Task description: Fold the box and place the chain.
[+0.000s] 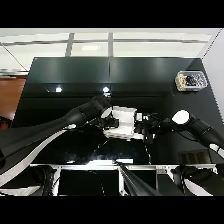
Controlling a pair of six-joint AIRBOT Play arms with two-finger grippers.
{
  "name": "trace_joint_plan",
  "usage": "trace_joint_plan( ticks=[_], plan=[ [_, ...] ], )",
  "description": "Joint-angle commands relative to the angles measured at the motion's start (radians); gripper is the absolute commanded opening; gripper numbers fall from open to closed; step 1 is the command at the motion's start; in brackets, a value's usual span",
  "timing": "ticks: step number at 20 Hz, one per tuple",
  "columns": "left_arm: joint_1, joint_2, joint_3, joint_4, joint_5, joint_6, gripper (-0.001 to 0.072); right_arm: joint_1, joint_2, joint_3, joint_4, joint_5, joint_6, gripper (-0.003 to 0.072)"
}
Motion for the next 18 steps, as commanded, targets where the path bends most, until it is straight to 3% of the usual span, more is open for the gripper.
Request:
trace_joint_plan(
  ticks=[1,6,10,11,12,13,14,15,17,18],
  plan=[
    [0.0,-0.001,0.0,-0.003,0.011,0.001,0.0031,0.002,-0.011,-0.014,0.1,0.016,0.032,0.0076],
    [0.0,-0.001,0.0,-0.004,0.021,0.001,0.0031,0.076,-0.057,-0.041,0.159,-0.102,0.079,0.0074],
    [0.0,-0.001,0.0,-0.003,0.021,0.001,0.0031,0.067,-0.057,-0.041,0.129,-0.119,0.14,0.0077],
    [0.0,-0.001,0.0,-0.004,0.021,0.001,0.0031,0.062,-0.057,-0.041,0.124,-0.129,0.169,0.0183],
    [0.0,-0.001,0.0,-0.004,0.021,0.001,0.0031,0.055,-0.057,-0.041,0.121,-0.135,0.19,0.0189],
    [0.0,-0.001,0.0,-0.004,0.021,0.001,0.0031,0.048,-0.057,-0.041,0.117,-0.135,0.194,0.018],
    [0.0,-0.001,0.0,-0.004,0.021,0.001,0.0031,0.042,-0.056,-0.041,0.114,-0.135,0.196,0.0031],
    [0.0,-0.001,0.0,-0.004,0.021,0.001,0.0031,0.04,-0.056,-0.041,0.114,-0.138,0.205,0.0025],
    [0.0,-0.001,0.0,-0.005,0.022,0.001,0.0031,0.039,-0.056,-0.041,0.114,-0.145,0.237,0.0264],
    [0.0,-0.001,0.0,-0.007,0.022,0.001,0.0031,0.038,-0.055,-0.041,0.113,-0.138,0.238,0.0078]
  ],
)
